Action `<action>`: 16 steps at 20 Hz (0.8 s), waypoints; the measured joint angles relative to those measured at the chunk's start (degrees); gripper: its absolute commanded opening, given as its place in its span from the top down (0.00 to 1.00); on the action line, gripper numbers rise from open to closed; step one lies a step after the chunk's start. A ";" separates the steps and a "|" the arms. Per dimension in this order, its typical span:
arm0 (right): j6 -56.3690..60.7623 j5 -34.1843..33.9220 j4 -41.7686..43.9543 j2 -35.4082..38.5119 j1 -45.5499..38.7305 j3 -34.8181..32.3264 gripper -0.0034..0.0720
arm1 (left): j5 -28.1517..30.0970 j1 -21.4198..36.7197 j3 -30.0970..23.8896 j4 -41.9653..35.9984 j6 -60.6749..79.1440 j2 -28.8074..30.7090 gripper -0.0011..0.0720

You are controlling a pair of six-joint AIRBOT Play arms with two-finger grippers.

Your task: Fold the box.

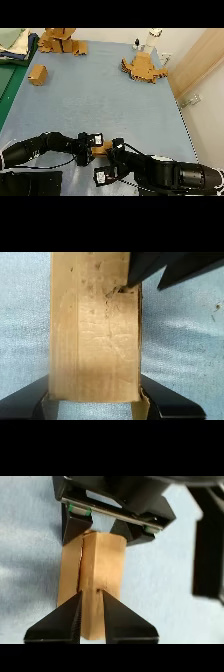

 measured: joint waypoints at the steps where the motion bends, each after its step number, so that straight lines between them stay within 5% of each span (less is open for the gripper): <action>1: 2.47 -0.76 0.04 1.25 0.04 0.13 0.72 | 0.00 0.00 0.00 -0.02 0.00 0.00 0.49; 2: 6.45 -1.95 0.11 2.62 0.04 0.26 0.95 | 0.00 0.00 0.00 -0.02 0.02 0.00 0.49; 9: 60.89 -9.46 9.29 14.49 -0.61 -3.45 0.95 | 0.00 0.00 0.00 -0.02 0.00 0.02 0.49; 11: 72.28 -1.77 14.40 16.83 -0.70 -8.76 0.95 | 0.00 0.00 0.00 -0.02 0.00 0.00 0.49; 16: 92.08 32.79 19.52 14.45 -3.54 -19.69 0.95 | 0.00 0.00 0.00 -0.02 0.00 0.00 0.49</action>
